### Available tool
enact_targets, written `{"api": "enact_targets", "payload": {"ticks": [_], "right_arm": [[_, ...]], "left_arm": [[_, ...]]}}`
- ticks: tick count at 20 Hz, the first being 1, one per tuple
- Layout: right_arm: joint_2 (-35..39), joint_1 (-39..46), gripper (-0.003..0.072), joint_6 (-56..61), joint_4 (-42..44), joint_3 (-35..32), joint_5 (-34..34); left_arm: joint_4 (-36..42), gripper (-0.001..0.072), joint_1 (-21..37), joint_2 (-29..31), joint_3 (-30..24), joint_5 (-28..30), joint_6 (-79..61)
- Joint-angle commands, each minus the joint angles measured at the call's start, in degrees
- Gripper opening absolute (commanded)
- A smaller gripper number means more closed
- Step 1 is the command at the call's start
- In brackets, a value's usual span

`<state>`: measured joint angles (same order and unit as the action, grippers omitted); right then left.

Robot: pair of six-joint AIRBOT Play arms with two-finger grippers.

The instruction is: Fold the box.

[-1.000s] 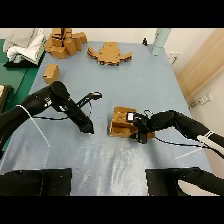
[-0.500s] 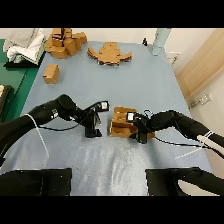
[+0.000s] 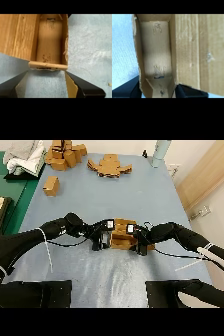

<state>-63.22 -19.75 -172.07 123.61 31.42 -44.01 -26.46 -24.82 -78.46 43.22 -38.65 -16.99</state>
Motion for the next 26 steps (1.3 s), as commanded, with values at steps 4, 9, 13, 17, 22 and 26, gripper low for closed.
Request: {"api": "enact_targets", "payload": {"ticks": [4, 9, 13, 17, 22, 26], "right_arm": [[0.0, 0.0, 0.0525, 0.0, 0.0, 0.0, 0.0], [0.0, 0.0, 0.0525, 0.0, 0.0, 0.0, 0.0], [0.0, 0.0, 0.0525, 0.0, 0.0, 0.0, 0.0], [0.0, 0.0, 0.0525, 0.0, 0.0, 0.0, 0.0], [0.0, 0.0, 0.0525, 0.0, 0.0, 0.0, 0.0], [0.0, 0.0, 0.0525, 0.0, 0.0, 0.0, 0.0]], "left_arm": [[3.3, 0.0695, -1.4, -1.0, 0.7, 0.9, -6.6], [3.3, 0.0695, -1.8, -1.6, 1.1, -2.6, -4.4], [1.9, 0.0695, -1.8, -1.6, 1.1, -4.6, -1.1], [0.8, 0.0694, -2.4, -1.6, 0.9, -3.3, 2.6], [0.4, 0.0694, -3.4, -1.4, 0.9, -2.3, 8.3], [-1.0, 0.0694, -3.8, -1.4, 0.9, -1.3, 9.1]]}}
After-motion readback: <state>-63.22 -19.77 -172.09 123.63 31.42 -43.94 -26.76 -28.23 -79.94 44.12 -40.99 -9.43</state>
